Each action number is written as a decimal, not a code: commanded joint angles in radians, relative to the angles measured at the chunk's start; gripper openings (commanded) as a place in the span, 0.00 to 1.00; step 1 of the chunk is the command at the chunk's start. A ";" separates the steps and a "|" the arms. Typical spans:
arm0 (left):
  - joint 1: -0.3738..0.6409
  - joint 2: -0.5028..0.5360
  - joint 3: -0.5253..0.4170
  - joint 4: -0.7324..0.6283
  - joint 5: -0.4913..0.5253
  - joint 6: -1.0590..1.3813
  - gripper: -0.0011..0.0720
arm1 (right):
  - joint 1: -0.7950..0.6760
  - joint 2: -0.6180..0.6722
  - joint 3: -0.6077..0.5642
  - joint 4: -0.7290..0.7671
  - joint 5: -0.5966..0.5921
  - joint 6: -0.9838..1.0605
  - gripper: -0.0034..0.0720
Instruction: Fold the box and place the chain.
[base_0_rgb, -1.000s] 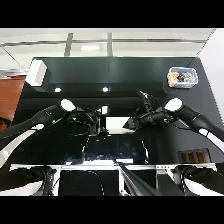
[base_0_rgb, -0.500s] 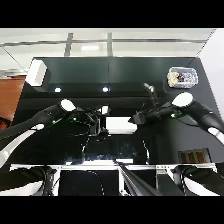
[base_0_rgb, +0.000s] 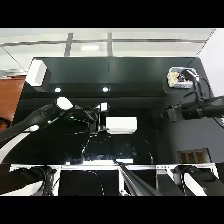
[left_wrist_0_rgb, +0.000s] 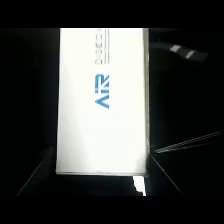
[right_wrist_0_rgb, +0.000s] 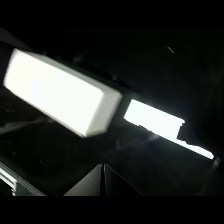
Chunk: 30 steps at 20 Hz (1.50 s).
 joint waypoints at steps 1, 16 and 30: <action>-0.001 0.103 0.019 0.011 -0.012 -0.068 1.00 | -0.056 0.055 0.004 -0.050 0.058 0.039 0.06; -0.156 -0.220 0.257 -0.088 0.000 -0.304 0.97 | -0.056 0.055 0.003 -0.094 -0.303 0.043 0.06; -0.175 -0.232 0.259 -0.043 -0.101 -0.156 0.97 | -0.056 0.055 0.003 -0.092 -0.299 0.043 0.06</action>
